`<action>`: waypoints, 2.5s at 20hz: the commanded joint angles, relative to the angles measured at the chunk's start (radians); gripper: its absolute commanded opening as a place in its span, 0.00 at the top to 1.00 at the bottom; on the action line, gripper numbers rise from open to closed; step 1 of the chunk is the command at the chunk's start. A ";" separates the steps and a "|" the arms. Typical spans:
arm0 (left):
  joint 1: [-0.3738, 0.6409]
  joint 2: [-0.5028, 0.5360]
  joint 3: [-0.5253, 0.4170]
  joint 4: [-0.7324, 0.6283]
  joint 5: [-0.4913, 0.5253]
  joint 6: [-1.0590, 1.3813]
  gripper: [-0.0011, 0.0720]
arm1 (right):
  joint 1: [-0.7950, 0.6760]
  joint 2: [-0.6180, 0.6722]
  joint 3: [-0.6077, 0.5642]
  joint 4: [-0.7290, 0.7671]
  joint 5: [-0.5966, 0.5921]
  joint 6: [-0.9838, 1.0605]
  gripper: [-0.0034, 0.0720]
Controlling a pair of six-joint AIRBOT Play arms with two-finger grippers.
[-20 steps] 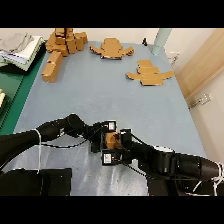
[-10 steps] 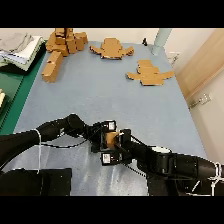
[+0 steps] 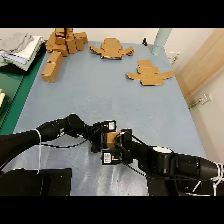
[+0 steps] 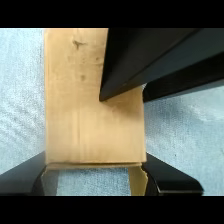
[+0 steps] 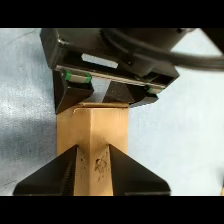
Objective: Fold the box.
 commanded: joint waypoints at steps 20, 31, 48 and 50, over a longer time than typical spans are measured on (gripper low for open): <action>0.001 0.000 0.000 0.001 0.001 0.002 0.37 | 0.000 0.047 0.010 -0.005 -0.038 0.000 0.76; 0.001 0.000 0.000 0.001 0.001 0.002 0.37 | -0.001 0.039 0.016 -0.014 -0.027 0.000 0.34; 0.001 0.000 0.000 0.001 0.000 0.002 0.37 | -0.015 0.010 0.030 0.028 -0.061 0.000 0.77; 0.001 0.000 0.000 0.001 0.001 0.002 0.37 | -0.015 0.010 0.030 0.075 -0.062 -0.019 0.77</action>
